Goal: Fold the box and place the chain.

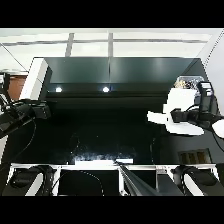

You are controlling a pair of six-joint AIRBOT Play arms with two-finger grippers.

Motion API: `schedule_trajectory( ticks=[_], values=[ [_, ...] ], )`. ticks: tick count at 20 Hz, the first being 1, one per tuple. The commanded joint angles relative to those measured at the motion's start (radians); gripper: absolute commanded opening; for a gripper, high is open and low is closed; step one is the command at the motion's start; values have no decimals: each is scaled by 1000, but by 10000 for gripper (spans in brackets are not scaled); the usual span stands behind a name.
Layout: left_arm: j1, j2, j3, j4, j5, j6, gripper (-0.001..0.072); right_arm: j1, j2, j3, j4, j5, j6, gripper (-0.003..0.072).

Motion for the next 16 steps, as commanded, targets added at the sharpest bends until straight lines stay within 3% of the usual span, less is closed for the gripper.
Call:
schedule_trajectory(
  ticks=[1, 4, 7, 10, 16],
  values=[
    [0, -1, 0, -10, -13, -29, 709, -102, 0, 90, -123, 125, 99, 706],
    [-1, -1, 0, -10, -45, -30, 709, -314, -2, 201, -220, 159, 98, 706],
    [-1, -1, -1, -12, -63, -30, 709, -591, -28, 211, -234, 136, 100, 705],
    [0, -1, -1, -11, -63, -30, 709, -796, -124, 212, -16, 85, 104, 705],
    [0, -1, -1, -10, -60, -29, 709, -1006, -410, 246, 361, 136, -302, 705]
  ],
)
